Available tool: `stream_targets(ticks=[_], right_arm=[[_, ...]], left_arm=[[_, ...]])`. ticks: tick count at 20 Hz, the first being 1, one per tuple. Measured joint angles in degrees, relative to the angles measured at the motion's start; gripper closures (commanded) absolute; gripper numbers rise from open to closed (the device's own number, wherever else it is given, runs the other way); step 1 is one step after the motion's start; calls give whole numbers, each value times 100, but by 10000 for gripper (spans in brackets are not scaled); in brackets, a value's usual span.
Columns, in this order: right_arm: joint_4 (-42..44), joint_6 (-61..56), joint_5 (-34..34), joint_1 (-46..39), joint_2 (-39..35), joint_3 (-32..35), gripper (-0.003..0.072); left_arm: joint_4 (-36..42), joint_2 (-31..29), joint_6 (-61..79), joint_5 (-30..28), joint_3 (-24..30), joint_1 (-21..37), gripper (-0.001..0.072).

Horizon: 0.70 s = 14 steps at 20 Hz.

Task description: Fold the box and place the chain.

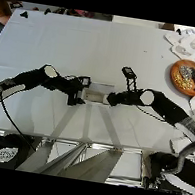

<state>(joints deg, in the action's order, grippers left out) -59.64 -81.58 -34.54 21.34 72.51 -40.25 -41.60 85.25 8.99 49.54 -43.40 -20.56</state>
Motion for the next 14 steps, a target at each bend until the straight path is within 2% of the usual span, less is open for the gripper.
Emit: stream_targets(ticks=[2, 3, 8, 14], right_arm=[[-354, -487, -31, 83, 9, -74, 187], [-472, -638, -52, 116, 11, -127, 232], [-826, -1300, -111, 282, 13, -444, 230], [-1172, -2164, -546, 396, 15, -612, 224]], left_arm=[[0, 0, -2, 0, 0, 0, 266], [0, 0, -2, 0, 0, 0, 266], [7, 0, -11, 0, 0, 0, 266], [7, 0, -9, 0, 0, 0, 266]])
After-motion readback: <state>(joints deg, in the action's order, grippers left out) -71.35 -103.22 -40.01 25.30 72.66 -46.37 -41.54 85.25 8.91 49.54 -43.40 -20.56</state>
